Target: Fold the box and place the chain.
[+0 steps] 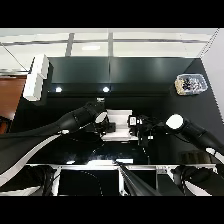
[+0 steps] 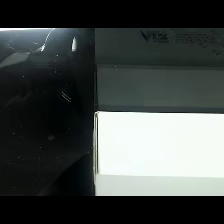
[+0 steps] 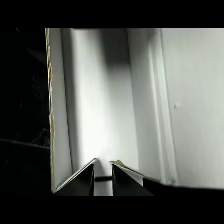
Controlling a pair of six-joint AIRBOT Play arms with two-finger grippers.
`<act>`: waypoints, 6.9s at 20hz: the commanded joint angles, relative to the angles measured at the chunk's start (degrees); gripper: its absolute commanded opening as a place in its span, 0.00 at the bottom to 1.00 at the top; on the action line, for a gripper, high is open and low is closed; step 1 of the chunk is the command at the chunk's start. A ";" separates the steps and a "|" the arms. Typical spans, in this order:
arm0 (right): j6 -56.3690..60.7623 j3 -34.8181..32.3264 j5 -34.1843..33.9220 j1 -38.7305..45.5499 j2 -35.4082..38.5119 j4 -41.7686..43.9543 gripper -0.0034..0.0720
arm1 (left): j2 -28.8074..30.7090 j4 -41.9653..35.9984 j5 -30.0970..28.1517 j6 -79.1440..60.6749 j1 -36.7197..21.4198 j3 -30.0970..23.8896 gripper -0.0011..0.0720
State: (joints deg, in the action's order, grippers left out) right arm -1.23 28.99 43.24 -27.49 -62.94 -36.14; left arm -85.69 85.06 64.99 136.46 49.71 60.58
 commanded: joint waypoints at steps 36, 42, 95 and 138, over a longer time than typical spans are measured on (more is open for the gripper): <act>66.62 -7.48 17.68 37.88 4.15 -4.00 0.07 | -0.02 -0.44 -0.17 0.04 -0.04 0.02 0.05; 62.86 -7.48 19.91 32.72 -3.10 -0.81 0.07 | -0.02 -0.24 0.04 0.04 -0.07 0.02 0.05; 114.88 19.39 15.54 -11.52 -7.45 -35.93 0.67 | -0.02 -0.24 0.04 0.04 -0.04 0.02 0.05; 127.54 26.56 19.50 -17.51 -17.77 -44.98 0.26 | -0.02 -0.24 0.22 0.04 -0.04 0.02 0.05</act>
State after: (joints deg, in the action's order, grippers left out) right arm 126.02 55.44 62.59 -44.93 -80.71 -81.06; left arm -85.69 84.88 65.21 136.44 49.71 60.58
